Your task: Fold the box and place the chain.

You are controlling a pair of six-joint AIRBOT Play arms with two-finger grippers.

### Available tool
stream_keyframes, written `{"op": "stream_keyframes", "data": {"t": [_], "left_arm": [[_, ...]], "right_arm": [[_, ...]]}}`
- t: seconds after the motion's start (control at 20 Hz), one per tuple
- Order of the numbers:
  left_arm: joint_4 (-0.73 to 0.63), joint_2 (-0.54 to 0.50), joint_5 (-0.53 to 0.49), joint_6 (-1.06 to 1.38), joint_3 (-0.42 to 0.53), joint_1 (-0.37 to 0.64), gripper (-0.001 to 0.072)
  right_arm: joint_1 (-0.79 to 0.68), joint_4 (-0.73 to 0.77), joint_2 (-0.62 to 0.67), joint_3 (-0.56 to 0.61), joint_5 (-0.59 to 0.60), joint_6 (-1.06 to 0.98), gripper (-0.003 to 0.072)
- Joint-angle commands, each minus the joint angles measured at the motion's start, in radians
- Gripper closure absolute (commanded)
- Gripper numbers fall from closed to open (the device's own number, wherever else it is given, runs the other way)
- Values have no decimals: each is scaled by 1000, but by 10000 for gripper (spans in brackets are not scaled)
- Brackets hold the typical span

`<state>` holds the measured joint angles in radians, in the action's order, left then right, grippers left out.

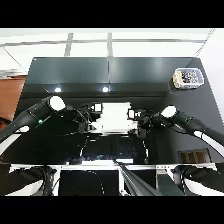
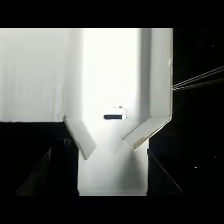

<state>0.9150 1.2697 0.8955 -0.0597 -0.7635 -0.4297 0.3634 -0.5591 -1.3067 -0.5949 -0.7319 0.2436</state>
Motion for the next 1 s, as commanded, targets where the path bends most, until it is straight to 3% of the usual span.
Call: {"op": "stream_keyframes", "data": {"t": [0.0,0.1,0.25,0.45,0.5,0.95], "left_arm": [[-67,22,17,5,-3,-14,124],[-55,32,24,5,-3,-30,163],[-34,39,22,5,-3,-37,429],[-46,39,22,3,-3,-37,494],[-66,40,22,1,-3,-37,550],[-201,71,-2,-86,6,-66,555]], "right_arm": [[0,0,-1,0,0,0,465],[0,0,-1,0,0,0,465],[0,1,-1,0,0,0,465],[0,0,-1,0,0,0,465],[0,0,-1,0,0,0,465],[0,1,-1,0,0,0,465]]}}
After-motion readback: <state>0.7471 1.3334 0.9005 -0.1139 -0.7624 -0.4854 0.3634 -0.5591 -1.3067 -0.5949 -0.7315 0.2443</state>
